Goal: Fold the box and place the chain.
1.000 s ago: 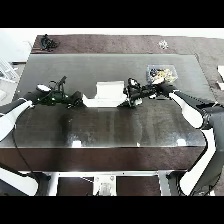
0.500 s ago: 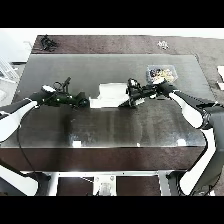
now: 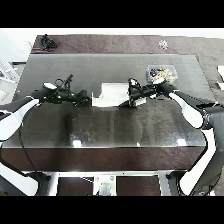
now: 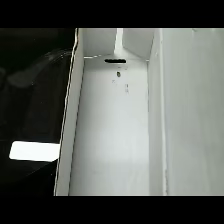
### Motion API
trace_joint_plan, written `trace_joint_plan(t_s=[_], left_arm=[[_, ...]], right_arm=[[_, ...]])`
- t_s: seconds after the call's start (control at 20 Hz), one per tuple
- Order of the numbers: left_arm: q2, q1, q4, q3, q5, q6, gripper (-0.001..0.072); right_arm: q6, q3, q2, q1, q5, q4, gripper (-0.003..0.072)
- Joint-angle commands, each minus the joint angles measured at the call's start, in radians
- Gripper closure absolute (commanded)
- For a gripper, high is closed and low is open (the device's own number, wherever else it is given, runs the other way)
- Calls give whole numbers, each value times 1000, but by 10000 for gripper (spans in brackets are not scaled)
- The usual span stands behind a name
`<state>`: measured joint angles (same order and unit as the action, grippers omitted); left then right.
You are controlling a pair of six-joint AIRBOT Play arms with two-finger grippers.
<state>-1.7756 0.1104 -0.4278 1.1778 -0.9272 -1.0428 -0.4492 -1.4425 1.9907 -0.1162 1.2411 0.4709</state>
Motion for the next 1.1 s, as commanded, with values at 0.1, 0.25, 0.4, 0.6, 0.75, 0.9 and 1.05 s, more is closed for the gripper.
trace_joint_plan(t_s=[0.1, 0.25, 0.4, 0.6, 0.75, 0.9, 1.05], left_arm=[[2, 0, 13, 16, -4, 6, 691], [2, 0, 13, 31, -9, 4, 691], [2, 0, 17, 48, -16, 3, 691], [2, 0, 17, 89, -43, -4, 689], [3, 0, 25, 96, -63, -4, 478], [3, 1, 31, 98, -87, -8, 478], [4, 6, 32, 98, -124, -58, 478]], right_arm=[[0, 0, 0, -1, 2, 1, 107], [0, 0, 0, -1, 2, 1, 107], [0, 0, 0, -1, 2, 1, 107], [0, 0, 0, -1, 2, 1, 107], [0, 0, 0, -1, 2, 1, 107], [0, 0, 0, -1, 1, 1, 107], [0, 0, 0, -1, 1, 0, 107]])
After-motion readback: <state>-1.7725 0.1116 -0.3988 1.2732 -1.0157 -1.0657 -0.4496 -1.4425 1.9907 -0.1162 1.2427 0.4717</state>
